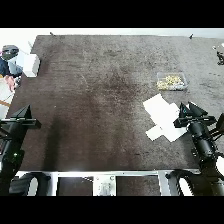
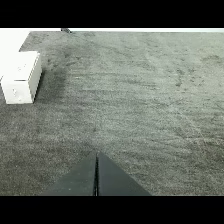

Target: Fold the box and place the chain.

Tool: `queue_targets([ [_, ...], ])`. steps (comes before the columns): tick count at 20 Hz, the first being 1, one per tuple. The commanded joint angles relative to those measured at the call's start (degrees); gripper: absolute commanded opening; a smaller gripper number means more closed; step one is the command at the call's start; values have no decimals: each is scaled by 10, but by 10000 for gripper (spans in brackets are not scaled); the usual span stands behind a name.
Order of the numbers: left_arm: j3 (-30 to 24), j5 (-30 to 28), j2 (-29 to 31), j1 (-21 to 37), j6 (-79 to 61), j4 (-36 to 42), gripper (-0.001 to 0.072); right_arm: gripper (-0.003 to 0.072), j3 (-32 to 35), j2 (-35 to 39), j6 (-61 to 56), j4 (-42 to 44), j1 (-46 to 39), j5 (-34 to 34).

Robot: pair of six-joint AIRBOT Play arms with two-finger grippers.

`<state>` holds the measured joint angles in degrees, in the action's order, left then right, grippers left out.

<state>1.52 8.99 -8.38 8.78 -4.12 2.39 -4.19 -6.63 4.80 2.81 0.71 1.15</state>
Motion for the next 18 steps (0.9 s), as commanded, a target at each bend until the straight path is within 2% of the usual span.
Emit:
queue_targets([
  [1,0,0,0,0,0,0,12,303,0,0,0,0,0,-1],
  [2,0,0,0,0,0,0,12,304,-1,0,0,0,0,-1],
  [4,0,0,0,0,0,0,12,461,-14,0,0,-1,0,-16],
  [7,0,0,0,0,0,0,12,469,-68,-36,0,-29,0,-78],
  [9,0,0,0,0,0,0,12,468,-120,-103,2,-41,-8,-89],
  [11,0,0,0,0,0,0,12,463,-179,-194,2,-41,-37,-66],
  [13,0,0,0,0,0,0,12,459,-240,-299,-9,-41,-98,31],
  [15,0,0,0,0,0,0,12,459,-303,-404,-57,-76,-189,193],
  [18,0,0,0,0,0,0,12,459,-420,-549,-165,-249,-325,430],
])
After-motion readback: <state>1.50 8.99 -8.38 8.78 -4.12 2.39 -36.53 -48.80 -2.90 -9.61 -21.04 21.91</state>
